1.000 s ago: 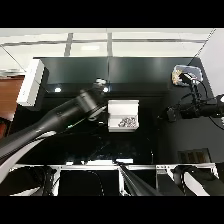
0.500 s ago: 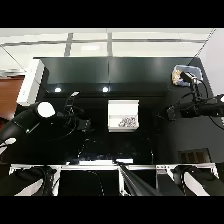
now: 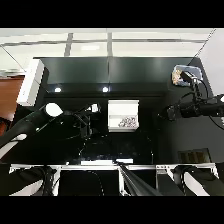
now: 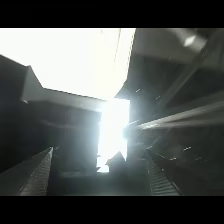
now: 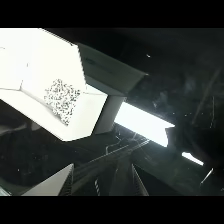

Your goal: Fold the box and place the chain.

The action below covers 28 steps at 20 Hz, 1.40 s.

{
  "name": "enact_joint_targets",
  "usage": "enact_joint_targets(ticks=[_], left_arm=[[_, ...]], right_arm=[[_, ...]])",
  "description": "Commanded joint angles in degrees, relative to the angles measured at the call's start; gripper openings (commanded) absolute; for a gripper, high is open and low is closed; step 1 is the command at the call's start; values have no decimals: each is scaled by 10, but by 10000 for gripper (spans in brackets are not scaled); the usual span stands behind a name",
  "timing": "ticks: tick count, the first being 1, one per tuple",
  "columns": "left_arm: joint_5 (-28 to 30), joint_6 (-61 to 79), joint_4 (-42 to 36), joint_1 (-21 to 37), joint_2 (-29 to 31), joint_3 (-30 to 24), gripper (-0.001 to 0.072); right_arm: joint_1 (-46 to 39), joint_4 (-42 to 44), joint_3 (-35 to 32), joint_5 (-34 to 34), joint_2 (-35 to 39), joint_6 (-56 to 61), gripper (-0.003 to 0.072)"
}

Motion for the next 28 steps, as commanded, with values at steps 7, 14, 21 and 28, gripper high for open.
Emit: enact_joint_targets(ticks=[7,14,21,28], left_arm=[[-27,116,-111,-5,-131,92,718],[-26,120,-88,-25,-137,96,717],[-15,120,-88,-31,-137,97,695],[14,114,-88,-46,-139,100,388]], right_arm=[[0,0,0,-21,0,6,423],[0,0,0,-24,0,6,424],[2,0,0,-47,-1,6,424],[84,4,0,-187,-57,55,704]])
